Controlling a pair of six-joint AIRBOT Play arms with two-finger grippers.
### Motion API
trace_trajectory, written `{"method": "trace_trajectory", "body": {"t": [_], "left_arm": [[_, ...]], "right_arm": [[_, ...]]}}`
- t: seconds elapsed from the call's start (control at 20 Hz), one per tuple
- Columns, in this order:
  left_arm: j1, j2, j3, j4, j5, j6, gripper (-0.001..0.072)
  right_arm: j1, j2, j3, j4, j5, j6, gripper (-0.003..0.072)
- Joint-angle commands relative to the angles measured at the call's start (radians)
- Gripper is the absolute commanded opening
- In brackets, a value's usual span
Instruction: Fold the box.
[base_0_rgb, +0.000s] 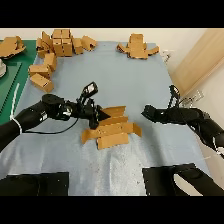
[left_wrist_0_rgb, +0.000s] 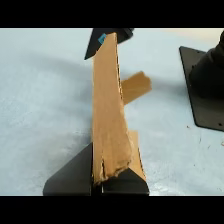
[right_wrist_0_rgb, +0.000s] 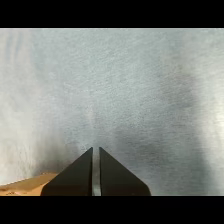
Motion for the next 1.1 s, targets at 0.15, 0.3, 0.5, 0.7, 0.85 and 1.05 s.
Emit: {"method": "trace_trajectory", "body": {"t": [0.15, 0.3, 0.5, 0.7, 0.85, 1.05], "left_arm": [[-0.071, 0.008, -0.099, -0.051, 0.060, 0.154, 0.0014], [-0.058, 0.008, -0.102, -0.048, 0.117, 0.154, 0.0014], [-0.025, 0.007, -0.102, -0.047, 0.186, 0.154, 0.0014], [0.013, 0.007, -0.102, -0.048, 0.168, 0.153, 0.0014], [0.011, 0.001, -0.102, -0.049, 0.024, 0.208, 0.0014], [0.019, -0.022, -0.088, -0.052, -0.002, 0.214, 0.0014]], "right_arm": [[0.000, 0.000, 0.001, 0.008, 0.006, 0.004, 0.0072], [0.000, 0.000, 0.001, 0.009, 0.006, 0.004, 0.0072], [0.018, 0.000, 0.000, 0.009, 0.002, 0.004, 0.0072], [0.050, 0.000, 0.000, 0.008, 0.004, 0.004, 0.0072], [0.050, 0.000, 0.000, 0.008, 0.007, 0.004, 0.0072], [0.050, -0.001, 0.000, 0.008, 0.012, 0.004, 0.0072]]}}
